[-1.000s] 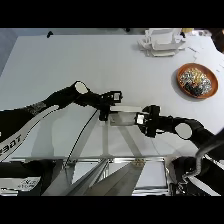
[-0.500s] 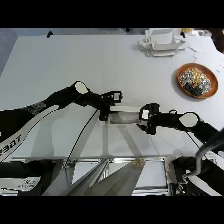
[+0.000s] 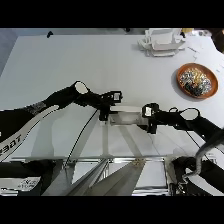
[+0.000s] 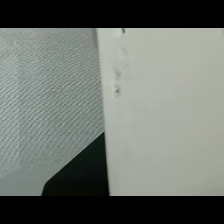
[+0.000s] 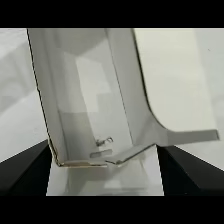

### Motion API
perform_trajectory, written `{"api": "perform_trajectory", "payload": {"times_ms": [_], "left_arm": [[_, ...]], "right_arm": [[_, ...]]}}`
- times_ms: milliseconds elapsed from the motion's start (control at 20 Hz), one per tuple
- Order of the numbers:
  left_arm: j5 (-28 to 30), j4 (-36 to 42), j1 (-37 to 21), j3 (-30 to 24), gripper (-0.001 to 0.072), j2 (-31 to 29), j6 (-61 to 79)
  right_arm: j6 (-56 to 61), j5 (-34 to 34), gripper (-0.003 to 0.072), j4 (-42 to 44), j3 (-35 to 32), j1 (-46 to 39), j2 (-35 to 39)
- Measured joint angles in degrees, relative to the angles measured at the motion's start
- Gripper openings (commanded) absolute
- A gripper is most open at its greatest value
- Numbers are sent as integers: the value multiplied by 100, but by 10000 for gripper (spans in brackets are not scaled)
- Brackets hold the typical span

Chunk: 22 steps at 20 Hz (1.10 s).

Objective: Fold the box and place the chain.

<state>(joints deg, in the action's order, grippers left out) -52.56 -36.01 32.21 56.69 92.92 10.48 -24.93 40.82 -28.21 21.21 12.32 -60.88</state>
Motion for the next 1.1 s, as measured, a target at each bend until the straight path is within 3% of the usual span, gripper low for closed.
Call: {"api": "perform_trajectory", "payload": {"times_ms": [450, 1100], "left_arm": [[2, 0, 0, 2, 11, 0, 0], [2, 0, 0, 2, 11, 0, 0]], "right_arm": [[-376, 726, 692, 76, 542, -278, -1078], [-772, 868, 678, 221, 599, -448, -1335]]}}
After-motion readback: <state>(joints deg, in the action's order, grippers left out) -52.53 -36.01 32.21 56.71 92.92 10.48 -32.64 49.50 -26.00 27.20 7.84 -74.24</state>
